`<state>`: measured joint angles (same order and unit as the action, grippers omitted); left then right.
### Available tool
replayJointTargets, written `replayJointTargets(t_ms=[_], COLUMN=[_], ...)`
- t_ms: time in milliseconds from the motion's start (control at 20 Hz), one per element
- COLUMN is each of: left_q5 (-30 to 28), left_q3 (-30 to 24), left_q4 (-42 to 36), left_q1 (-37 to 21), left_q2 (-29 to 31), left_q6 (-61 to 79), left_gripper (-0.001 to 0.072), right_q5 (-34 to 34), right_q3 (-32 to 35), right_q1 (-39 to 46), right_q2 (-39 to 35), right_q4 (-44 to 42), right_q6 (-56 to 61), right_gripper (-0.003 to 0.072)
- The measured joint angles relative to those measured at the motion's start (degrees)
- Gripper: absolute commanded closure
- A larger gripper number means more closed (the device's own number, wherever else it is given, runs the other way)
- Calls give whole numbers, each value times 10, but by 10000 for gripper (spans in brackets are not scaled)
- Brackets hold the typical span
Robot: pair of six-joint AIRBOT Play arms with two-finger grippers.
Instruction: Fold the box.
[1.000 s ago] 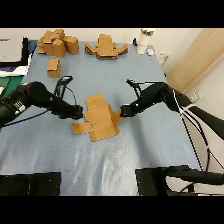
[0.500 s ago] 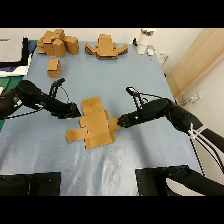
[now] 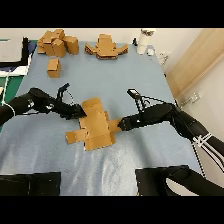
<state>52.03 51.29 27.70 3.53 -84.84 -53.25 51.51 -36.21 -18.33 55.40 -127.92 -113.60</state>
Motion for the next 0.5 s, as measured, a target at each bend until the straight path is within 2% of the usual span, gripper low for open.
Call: replayJointTargets(t_ms=[250, 500], left_q5=[1, 70], left_q3=[0, 0], left_q4=[-106, -158], left_q1=[-2, -28], left_q2=[-17, -39], left_q6=[110, 172], left_gripper=[283, 285], right_q5=[9, 15], right_q3=[1, 1], right_q1=[0, 0], right_q2=[-2, -2], right_q4=[7, 14], right_q6=[0, 0], right_gripper=[684, 684])
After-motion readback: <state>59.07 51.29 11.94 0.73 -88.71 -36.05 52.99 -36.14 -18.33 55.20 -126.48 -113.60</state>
